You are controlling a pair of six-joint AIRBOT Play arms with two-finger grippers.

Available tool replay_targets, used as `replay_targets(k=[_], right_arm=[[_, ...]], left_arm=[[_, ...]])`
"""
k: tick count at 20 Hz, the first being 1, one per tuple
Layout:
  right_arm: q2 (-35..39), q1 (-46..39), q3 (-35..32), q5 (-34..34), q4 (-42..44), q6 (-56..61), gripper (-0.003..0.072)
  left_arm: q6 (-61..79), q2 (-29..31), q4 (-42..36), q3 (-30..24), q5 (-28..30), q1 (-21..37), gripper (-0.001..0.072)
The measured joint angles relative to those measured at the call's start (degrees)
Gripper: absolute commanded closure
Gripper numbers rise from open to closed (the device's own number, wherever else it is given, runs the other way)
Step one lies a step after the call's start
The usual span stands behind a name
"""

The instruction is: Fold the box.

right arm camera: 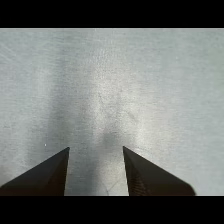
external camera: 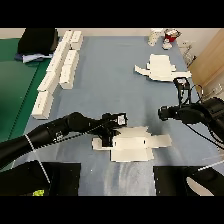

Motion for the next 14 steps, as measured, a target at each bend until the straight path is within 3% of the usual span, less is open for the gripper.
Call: replay_targets(k=[7, 14], right_arm=[[0.0, 0.0, 0.0, 0.33, -0.11, 1.09, 0.017], [-1.75, 0.0, 0.0, 0.44, -0.04, 2.14, 0.017]], left_arm=[[-12.26, 1.49, 13.94, 0.7, -2.6, -0.79, 0.0698], [-14.84, 2.82, 20.59, 8.17, -2.84, 7.21, 0.0698]])
